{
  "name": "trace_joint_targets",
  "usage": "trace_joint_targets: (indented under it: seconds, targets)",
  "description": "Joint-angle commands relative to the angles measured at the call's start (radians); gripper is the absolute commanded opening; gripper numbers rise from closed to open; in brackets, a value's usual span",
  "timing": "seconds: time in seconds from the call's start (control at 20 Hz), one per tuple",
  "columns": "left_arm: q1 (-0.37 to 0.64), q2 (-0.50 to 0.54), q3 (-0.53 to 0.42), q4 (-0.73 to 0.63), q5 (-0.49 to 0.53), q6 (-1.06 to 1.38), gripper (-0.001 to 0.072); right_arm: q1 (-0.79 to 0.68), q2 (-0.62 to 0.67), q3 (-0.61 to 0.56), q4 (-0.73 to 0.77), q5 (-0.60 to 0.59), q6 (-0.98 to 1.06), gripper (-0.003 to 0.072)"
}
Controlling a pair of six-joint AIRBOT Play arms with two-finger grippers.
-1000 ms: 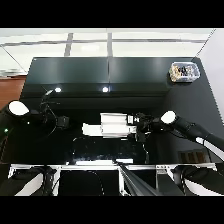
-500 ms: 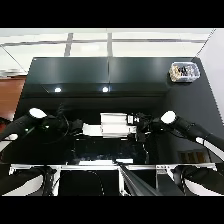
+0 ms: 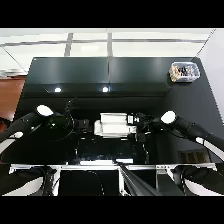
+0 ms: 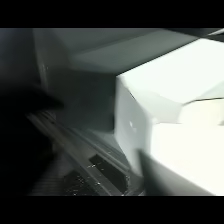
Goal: Fold the box and place the chain.
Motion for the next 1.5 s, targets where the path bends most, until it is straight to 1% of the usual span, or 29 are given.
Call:
trace_joint_targets:
  seconds: [0.0,0.15,0.35,0.45,0.5,0.65,0.85,1.15,1.25,1.45]
  targets:
    - [-0.003,0.000,0.064,-0.005,-0.046,0.015,0.0637,0.000,0.000,0.000,0.000,0.000,0.000,0.0129]
    - [-0.019,0.000,0.093,-0.048,-0.061,0.016,0.0637,0.000,0.000,0.000,0.000,0.000,0.000,0.0128]
    - [-0.086,-0.001,0.097,-0.064,-0.062,0.004,0.0613,0.000,0.000,0.000,0.000,0.000,0.000,0.0128]
    - [-0.114,-0.001,0.101,-0.065,-0.061,0.004,0.0434,0.000,0.000,0.000,0.000,0.000,0.000,0.0128]
    - [-0.125,-0.001,0.105,-0.064,-0.060,0.000,0.0407,0.000,0.000,0.000,0.000,0.000,0.000,0.0128]
    - [-0.151,-0.001,0.119,-0.050,-0.050,-0.058,0.0407,0.000,0.000,0.000,0.000,0.000,0.000,0.0128]
    - [-0.204,-0.001,0.158,0.081,0.002,-0.216,0.0407,0.000,0.000,0.000,0.000,0.000,0.000,0.0128]
    - [-0.291,-0.001,0.213,0.240,0.082,-0.404,0.0404,0.000,0.000,0.000,0.000,0.000,0.000,0.0128]
    - [-0.327,-0.001,0.217,0.304,0.103,-0.480,0.0352,0.000,0.000,0.000,0.000,0.000,0.000,0.0128]
    - [-0.391,-0.001,0.224,0.460,0.128,-0.674,0.0353,0.000,0.000,0.000,0.000,0.000,0.000,0.0128]
